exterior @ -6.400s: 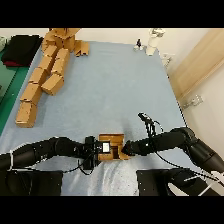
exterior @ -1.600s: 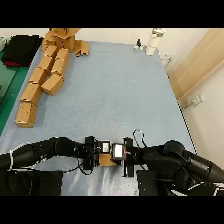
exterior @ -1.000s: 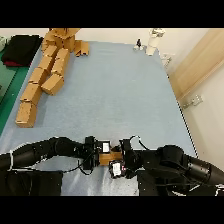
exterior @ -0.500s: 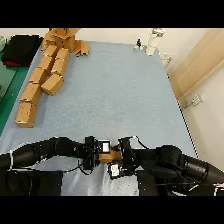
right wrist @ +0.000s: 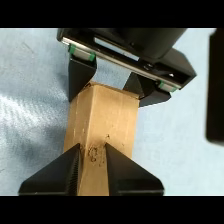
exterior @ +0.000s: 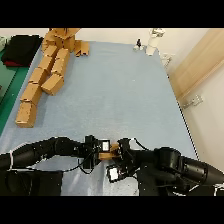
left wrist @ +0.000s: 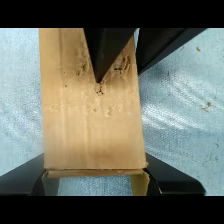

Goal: Fold the box.

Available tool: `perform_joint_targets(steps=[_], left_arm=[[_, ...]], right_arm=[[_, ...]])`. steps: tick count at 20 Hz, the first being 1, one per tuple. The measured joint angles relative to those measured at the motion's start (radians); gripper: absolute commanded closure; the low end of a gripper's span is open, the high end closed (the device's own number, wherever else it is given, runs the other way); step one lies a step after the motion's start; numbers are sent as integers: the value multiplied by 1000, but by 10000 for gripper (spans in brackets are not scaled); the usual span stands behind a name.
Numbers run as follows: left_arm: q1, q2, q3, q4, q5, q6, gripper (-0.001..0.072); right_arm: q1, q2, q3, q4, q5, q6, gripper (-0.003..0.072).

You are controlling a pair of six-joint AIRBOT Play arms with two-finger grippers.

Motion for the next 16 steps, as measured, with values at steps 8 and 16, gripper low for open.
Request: perform_joint_targets(steps=[8, 16], left_arm=[[0, 0, 0, 3, -5, 5, 358], [0, 0, 0, 2, -5, 2, 358]], right_arm=[[58, 29, 21, -122, 5, 116, 476], [66, 34, 22, -109, -8, 132, 530]])
